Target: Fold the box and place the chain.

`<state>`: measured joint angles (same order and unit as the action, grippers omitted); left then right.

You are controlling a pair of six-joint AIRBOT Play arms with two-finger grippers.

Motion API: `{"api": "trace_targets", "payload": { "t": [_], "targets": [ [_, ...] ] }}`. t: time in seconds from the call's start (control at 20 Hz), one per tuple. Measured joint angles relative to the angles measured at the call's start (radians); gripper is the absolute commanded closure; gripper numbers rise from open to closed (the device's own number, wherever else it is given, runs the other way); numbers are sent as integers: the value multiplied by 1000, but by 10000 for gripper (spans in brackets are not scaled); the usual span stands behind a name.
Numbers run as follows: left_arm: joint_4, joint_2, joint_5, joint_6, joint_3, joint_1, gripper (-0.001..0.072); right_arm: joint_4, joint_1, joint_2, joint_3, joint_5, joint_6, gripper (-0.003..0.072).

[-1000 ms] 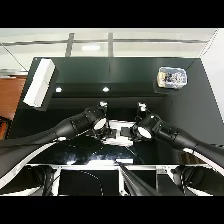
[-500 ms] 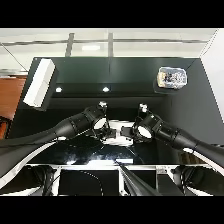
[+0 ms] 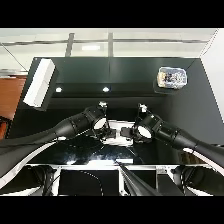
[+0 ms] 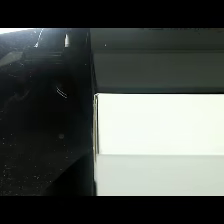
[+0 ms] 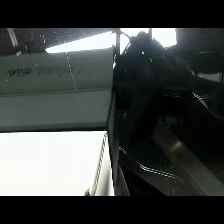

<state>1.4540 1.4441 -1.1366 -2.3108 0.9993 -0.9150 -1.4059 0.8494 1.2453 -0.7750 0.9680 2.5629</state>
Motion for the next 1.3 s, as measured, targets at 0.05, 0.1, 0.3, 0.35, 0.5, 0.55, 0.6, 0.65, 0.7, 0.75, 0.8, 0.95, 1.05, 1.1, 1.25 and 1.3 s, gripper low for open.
{"api": "trace_targets", "payload": {
  "t": [0.05, 0.1, 0.3, 0.35, 0.5, 0.55, 0.6, 0.65, 0.7, 0.75, 0.8, 0.95, 1.05, 1.1, 1.25, 1.3],
  "targets": [
    [0, 0, 0, 0, 0, 0, 685, 0, 0, 0, 0, 0, -2, 452],
    [0, 0, 0, 0, 0, 0, 684, 0, 0, 0, 0, 2, -5, 452],
    [0, 0, 0, 0, 0, 0, 685, 3, 0, 1, 0, 1, -13, 569],
    [0, 0, 0, 0, 0, 0, 685, 3, 0, 1, 0, 1, -25, 569],
    [-1, 0, 1, 1, 0, 0, 685, 6, 1, 2, 0, 4, -66, 670],
    [0, 0, 1, 0, 0, 0, 684, 8, 2, 2, 0, 1, -77, 670],
    [-1, 0, 0, 0, 0, 0, 685, 9, 3, 2, 0, -1, -82, 670],
    [-1, 0, -1, -2, 0, 0, 684, 11, 3, 2, 0, -7, -90, 669],
    [0, 0, -1, -3, 0, 0, 685, 11, 5, 2, 0, -10, -95, 666],
    [0, 0, -1, -3, 0, 0, 684, 12, 5, 2, 0, -14, -99, 617],
    [0, 0, -2, -3, 0, 0, 685, 14, 5, 1, 0, -18, -100, 428],
    [0, 0, -2, 0, 0, 0, 685, 21, 6, 0, -2, -32, -103, 370],
    [0, 0, -2, 0, 0, 0, 684, 23, 5, -7, -3, -29, -106, 370],
    [0, 0, -2, 0, 0, 0, 685, 30, 5, -14, -8, -27, -107, 370],
    [0, 0, -1, 0, 0, 0, 685, 30, -5, -52, -37, 25, -141, 370],
    [0, 0, -1, 0, 0, 0, 684, 33, -12, -71, -49, 51, -165, 370]
  ]
}}
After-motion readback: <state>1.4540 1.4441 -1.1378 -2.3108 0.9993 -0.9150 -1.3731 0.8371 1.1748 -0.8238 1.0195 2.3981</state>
